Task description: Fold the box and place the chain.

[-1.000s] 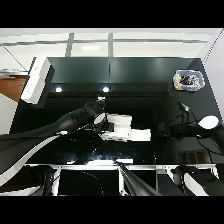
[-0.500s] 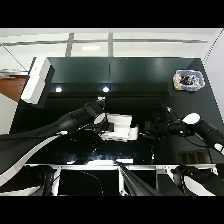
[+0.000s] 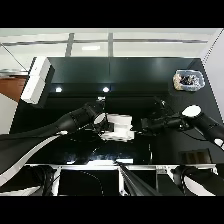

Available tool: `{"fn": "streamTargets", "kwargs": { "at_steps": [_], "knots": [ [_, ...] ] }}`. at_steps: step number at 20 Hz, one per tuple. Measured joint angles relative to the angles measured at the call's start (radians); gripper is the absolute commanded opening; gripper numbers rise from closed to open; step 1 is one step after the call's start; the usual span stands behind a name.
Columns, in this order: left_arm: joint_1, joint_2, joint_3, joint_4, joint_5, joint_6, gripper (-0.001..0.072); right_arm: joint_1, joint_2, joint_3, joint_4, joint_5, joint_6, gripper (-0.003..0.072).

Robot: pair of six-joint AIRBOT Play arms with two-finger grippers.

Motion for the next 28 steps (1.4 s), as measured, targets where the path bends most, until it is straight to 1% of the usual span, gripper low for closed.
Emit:
{"fn": "streamTargets", "kwargs": {
  "at_steps": [3, 6, 7, 8, 11, 17, 18, 23, 27, 28],
  "knots": [
    [0.0, 0.0, 0.0, 0.0, -0.002, 0.0, 0.0032, 0.068, 0.0, 0.006, -0.004, -0.05, 0.037, 0.0528],
    [0.0, 0.0, 0.0, 0.0, -0.002, 0.0, 0.0032, 0.135, 0.0, 0.01, -0.053, -0.101, 0.096, 0.0527],
    [0.0, 0.0, 0.0, 0.0, -0.003, 0.0, 0.0032, 0.151, 0.0, 0.012, -0.067, -0.112, 0.113, 0.0426],
    [0.0, 0.0, 0.0, 0.0, -0.003, 0.0, 0.0032, 0.166, 0.0, 0.015, -0.084, -0.123, 0.128, 0.0402],
    [0.0, 0.0, 0.0, 0.0, -0.003, 0.0, 0.0032, 0.2, 0.0, 0.036, -0.137, -0.141, 0.174, 0.0401],
    [0.0, 0.0, 0.0, 0.0, -0.004, 0.0, 0.0032, 0.294, -0.012, 0.122, -0.356, -0.185, 0.397, 0.0399],
    [0.0, 0.0, 0.0, 0.0, -0.004, 0.0, 0.0032, 0.316, -0.019, 0.14, -0.396, -0.188, 0.441, 0.0333],
    [0.0, 0.0, 0.0, 0.0, -0.005, -0.002, 0.0032, 0.415, -0.085, 0.23, -0.57, -0.204, 0.627, 0.0331],
    [0.0, 0.0, 0.0, 0.0, -0.005, -0.001, 0.0032, 0.48, -0.134, 0.28, -0.688, -0.173, 0.763, 0.0331],
    [0.0, 0.0, 0.0, 0.0, -0.005, 0.0, 0.0032, 0.495, -0.141, 0.286, -0.714, -0.164, 0.796, 0.0305]
  ]
}}
